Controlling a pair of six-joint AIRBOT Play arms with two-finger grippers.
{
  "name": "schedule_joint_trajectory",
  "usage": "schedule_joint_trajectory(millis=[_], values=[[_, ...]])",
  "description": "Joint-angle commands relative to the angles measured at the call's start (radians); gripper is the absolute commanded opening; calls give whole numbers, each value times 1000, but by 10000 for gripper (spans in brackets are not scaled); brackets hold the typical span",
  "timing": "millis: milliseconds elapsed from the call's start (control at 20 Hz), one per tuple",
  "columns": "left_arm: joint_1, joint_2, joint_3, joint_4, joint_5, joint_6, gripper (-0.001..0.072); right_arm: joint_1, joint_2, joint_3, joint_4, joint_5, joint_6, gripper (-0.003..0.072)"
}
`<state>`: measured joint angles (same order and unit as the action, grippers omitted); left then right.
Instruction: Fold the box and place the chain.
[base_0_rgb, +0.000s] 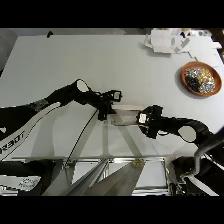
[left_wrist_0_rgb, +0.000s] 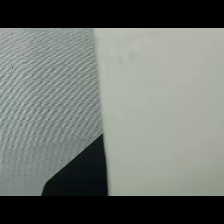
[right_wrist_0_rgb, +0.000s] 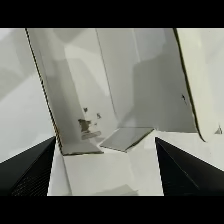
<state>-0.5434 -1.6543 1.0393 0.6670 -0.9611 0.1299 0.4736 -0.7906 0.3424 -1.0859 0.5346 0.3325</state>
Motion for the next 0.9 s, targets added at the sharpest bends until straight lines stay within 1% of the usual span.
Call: schedule_joint_trajectory(millis=[0, 150, 200, 300, 450, 600, 850], values=[[0, 0, 1, 0, 0, 0, 13, -82, -28, 3, 134, 13, -136, 648], [0, 0, 1, 0, 0, 0, 13, -151, -41, 3, 279, 90, -273, 657], [0, 0, 1, 0, 0, 0, 13, -169, -56, 3, 343, 122, -336, 688], [0, 0, 1, 0, 0, 0, 13, -212, -103, 3, 447, 162, -465, 696], [0, 0, 1, 0, 0, 0, 13, -270, -170, 3, 547, 198, -637, 698], [0, 0, 1, 0, 0, 0, 13, -304, -234, 5, 605, 219, -716, 710], [0, 0, 1, 0, 0, 0, 13, -335, -345, 59, 606, 299, -739, 712]])
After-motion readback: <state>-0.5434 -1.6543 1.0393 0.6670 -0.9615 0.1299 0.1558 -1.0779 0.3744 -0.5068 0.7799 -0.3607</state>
